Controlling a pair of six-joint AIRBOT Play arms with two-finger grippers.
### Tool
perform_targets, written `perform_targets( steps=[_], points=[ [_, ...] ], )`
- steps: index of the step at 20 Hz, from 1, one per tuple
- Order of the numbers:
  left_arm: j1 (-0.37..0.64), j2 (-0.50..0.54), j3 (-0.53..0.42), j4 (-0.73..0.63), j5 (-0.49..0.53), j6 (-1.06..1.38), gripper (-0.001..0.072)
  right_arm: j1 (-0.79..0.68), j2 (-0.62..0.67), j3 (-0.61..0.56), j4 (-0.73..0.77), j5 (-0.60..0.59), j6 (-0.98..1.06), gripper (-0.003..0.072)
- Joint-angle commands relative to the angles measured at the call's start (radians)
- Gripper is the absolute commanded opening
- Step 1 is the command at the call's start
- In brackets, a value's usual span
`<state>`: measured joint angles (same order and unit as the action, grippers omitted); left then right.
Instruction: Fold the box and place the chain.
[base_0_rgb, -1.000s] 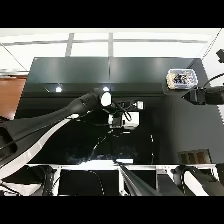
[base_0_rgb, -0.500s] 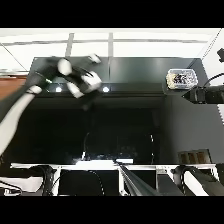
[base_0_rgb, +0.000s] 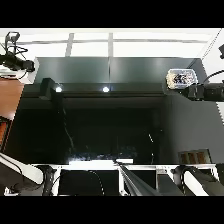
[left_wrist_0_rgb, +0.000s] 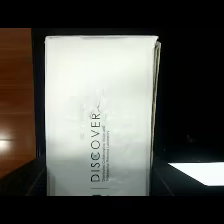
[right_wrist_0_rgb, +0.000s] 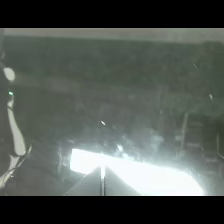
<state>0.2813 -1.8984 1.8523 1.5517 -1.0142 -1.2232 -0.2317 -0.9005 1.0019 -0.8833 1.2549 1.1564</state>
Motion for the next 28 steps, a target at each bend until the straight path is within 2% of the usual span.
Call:
perform_targets(
  steps=[1,4,5,6,7,10,12,13,14,15,17,18,19,21,23,25,26,28],
  points=[
    [0.025,-0.169,0.151,-0.020,-0.011,-0.018,0.0199,0.027,0.000,0.001,0.042,-0.068,-0.005,0.0015],
    [-0.006,-0.230,0.197,-0.027,0.008,-0.018,0.0199,0.047,0.000,0.001,0.042,-0.113,-0.004,0.0015],
    [-0.015,-0.230,0.197,-0.025,0.025,-0.019,0.0242,0.047,0.000,0.001,0.042,-0.118,-0.004,0.0016],
    [-0.023,-0.224,0.198,-0.019,0.037,-0.020,0.0590,0.047,0.000,0.001,0.041,-0.118,-0.004,0.0016],
    [-0.030,-0.211,0.201,-0.004,0.036,-0.027,0.0720,0.047,0.000,0.001,0.041,-0.118,-0.004,0.0015],
    [-0.051,-0.114,0.215,0.041,0.026,-0.068,0.0719,0.047,0.000,0.001,0.041,-0.117,-0.005,0.0015],
    [-0.061,-0.013,0.215,-0.040,-0.007,-0.083,0.0710,0.047,0.000,0.001,0.030,-0.113,-0.005,0.0015],
    [-0.064,0.035,0.215,-0.092,-0.046,-0.122,0.0646,0.047,0.000,0.001,0.005,-0.105,-0.005,0.0015],
    [-0.068,0.080,0.210,-0.156,-0.103,-0.169,0.0369,0.047,0.000,0.001,-0.038,-0.088,-0.004,0.0015],
    [-0.069,0.125,0.194,-0.274,-0.174,-0.173,0.0032,0.047,0.000,-0.002,-0.083,-0.080,-0.004,0.0015],
    [-0.077,0.203,0.108,-0.546,-0.275,-0.098,0.0022,0.047,0.000,-0.030,-0.137,-0.121,-0.006,0.0014],
    [-0.100,0.251,0.040,-0.615,-0.311,-0.077,0.0020,0.050,0.006,-0.060,-0.130,-0.177,-0.034,0.0014],
    [-0.132,0.314,-0.040,-0.614,-0.315,-0.050,0.0020,0.056,0.026,-0.098,-0.116,-0.246,-0.090,0.0013],
    [-0.212,0.508,-0.273,-0.500,-0.229,-0.008,0.0020,0.051,0.129,-0.173,-0.122,-0.311,-0.158,0.0013],
    [-0.279,0.771,-0.585,-0.433,-0.024,0.002,0.0022,0.039,0.260,-0.264,-0.120,-0.319,-0.193,0.0014],
    [-0.333,1.038,-0.937,-0.465,0.169,0.031,0.0023,0.033,0.350,-0.399,-0.122,-0.412,-0.193,0.0015],
    [-0.360,1.157,-1.119,-0.468,0.268,0.030,0.0023,0.032,0.358,-0.459,-0.143,-0.477,-0.193,0.0015],
    [-0.386,1.345,-1.387,-0.467,0.405,0.030,0.0023,0.032,0.347,-0.524,-0.188,-0.589,-0.192,0.0015]
  ],
)
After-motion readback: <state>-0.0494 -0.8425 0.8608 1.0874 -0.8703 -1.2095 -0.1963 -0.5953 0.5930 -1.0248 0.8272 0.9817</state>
